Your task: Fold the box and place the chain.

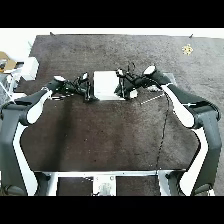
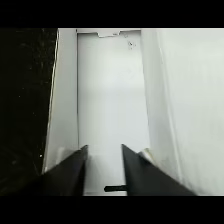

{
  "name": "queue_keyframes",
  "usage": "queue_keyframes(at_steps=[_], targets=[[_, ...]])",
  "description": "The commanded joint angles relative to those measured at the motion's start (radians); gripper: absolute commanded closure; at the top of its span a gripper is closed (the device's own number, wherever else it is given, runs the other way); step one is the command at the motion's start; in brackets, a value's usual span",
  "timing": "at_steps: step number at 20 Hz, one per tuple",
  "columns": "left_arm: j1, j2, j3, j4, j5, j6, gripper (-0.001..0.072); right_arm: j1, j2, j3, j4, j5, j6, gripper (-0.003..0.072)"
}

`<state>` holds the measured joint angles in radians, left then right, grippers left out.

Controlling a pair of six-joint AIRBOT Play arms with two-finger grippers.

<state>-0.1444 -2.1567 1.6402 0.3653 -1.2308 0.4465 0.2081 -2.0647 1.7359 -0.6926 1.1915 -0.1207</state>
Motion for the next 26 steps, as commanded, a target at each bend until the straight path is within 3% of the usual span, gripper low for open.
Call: queue_keyframes(at_steps=[1, 2, 3, 4, 11, 12, 14, 16, 22, 26], targets=[[0.0, 0.0, 0.0, -0.003, 0.001, -0.001, 0.0186, 0.002, -0.007, 0.0, 0.008, -0.004, 0.0, 0.0331], [0.0, 0.0, 0.0, -0.003, 0.001, -0.001, 0.0186, 0.001, -0.007, 0.0, 0.008, -0.006, 0.0, 0.033], [0.0, 0.0, 0.0, -0.003, 0.001, -0.001, 0.0186, 0.0, -0.007, 0.0, 0.008, -0.007, 0.0, 0.0238], [0.0, 0.0, 0.0, -0.003, 0.001, -0.001, 0.0186, 0.0, -0.007, 0.0, 0.008, -0.012, 0.0, 0.005], [0.0, 0.0, 0.0, -0.003, 0.001, -0.001, 0.0186, -0.01, -0.006, 0.0, -0.002, -0.013, 0.0, 0.0034], [0.0, 0.0, 0.0, -0.003, 0.001, -0.001, 0.0186, -0.013, -0.005, 0.0, -0.003, -0.012, 0.001, 0.0094], [0.0, 0.0, 0.0, -0.003, 0.001, -0.001, 0.0186, -0.021, 0.008, 0.001, -0.012, 0.002, 0.018, 0.034], [0.0, 0.0, 0.0, -0.003, 0.001, -0.001, 0.0186, -0.025, 0.041, 0.001, -0.084, 0.011, 0.111, 0.066], [0.0, 0.0, 0.0, -0.003, 0.001, -0.001, 0.0186, -0.043, 0.224, 0.001, -0.369, 0.021, 0.592, 0.068], [0.0, 0.0, 0.0, -0.003, 0.001, -0.001, 0.0186, -0.146, 0.285, 0.0, -0.372, 0.129, 0.988, 0.0681]])
